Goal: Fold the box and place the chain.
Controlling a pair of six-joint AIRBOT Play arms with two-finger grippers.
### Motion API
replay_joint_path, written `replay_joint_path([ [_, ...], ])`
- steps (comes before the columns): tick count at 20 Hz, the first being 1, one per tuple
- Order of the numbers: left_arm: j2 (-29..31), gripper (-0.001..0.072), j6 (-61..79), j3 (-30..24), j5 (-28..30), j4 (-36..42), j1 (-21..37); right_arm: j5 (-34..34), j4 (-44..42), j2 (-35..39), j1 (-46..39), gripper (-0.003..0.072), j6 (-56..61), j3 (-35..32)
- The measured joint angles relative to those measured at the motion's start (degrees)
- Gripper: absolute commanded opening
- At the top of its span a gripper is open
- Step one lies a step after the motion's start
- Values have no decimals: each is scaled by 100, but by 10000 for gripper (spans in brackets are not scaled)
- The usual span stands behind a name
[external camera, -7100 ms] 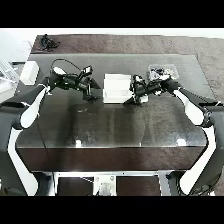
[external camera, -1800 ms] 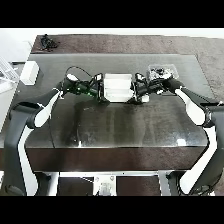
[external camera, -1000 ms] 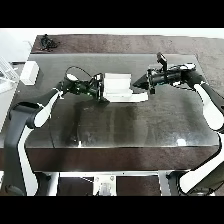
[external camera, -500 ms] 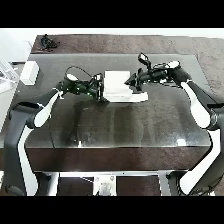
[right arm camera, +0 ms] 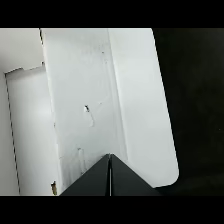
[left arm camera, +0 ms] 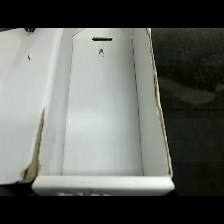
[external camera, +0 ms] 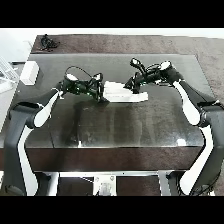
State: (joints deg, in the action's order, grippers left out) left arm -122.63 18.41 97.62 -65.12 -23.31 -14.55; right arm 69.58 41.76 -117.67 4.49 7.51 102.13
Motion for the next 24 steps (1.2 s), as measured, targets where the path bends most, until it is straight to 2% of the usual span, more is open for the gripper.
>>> replay_joint_path([
  [5,0,328,13,0,-9,-7,-15,70,186,175,9,-4,-28,48],
  [10,0,328,9,2,31,0,-2,116,125,953,-160,-5,-57,-13],
  [13,0,329,9,2,17,-2,-2,155,94,1569,-321,0,-48,-450],
  [14,0,329,9,2,15,-2,-2,153,98,1770,-391,67,-55,-688],
  [15,0,328,7,2,15,-2,-2,151,96,1932,-459,417,-96,-946],
  [16,0,328,7,2,15,-2,-2,146,98,2031,-509,640,-201,-1187],
  [20,0,328,7,2,13,-2,-2,28,105,2157,-629,639,-879,-2013],
  [24,0,328,4,2,13,-4,-2,-203,74,2000,-629,639,-1333,-2299],
])
